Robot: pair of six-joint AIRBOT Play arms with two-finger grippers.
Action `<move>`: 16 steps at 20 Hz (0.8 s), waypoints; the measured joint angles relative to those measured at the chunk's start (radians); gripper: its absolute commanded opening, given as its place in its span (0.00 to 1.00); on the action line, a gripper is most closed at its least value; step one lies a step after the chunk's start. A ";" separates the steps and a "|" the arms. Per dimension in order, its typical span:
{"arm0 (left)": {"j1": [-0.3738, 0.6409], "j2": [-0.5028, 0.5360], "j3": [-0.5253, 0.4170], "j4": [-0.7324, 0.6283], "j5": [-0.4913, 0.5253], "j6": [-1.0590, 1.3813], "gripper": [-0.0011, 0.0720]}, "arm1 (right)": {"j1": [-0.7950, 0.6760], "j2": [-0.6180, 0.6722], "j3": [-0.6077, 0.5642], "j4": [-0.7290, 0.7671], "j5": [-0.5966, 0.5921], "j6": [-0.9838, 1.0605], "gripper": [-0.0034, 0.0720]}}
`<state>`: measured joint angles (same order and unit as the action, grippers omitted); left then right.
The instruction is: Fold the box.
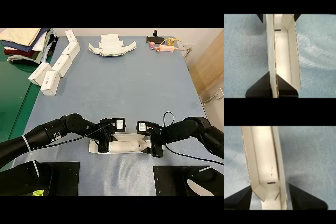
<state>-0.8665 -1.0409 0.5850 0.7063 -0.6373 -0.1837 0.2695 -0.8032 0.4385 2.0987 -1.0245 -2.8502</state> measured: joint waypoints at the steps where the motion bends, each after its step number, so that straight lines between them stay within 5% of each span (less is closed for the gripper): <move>1: 0.000 0.000 0.000 0.000 0.000 0.000 0.03 | -0.004 -0.013 0.000 0.003 -0.003 -0.030 0.99; 16: 0.000 0.000 0.000 0.000 0.000 0.000 0.03 | -0.018 -0.115 -0.001 0.050 0.011 -0.124 0.98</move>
<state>-0.8665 -1.0409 0.5850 0.7059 -0.6373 -0.1837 0.2516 -0.9184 0.4377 2.1483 -1.0130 -2.9746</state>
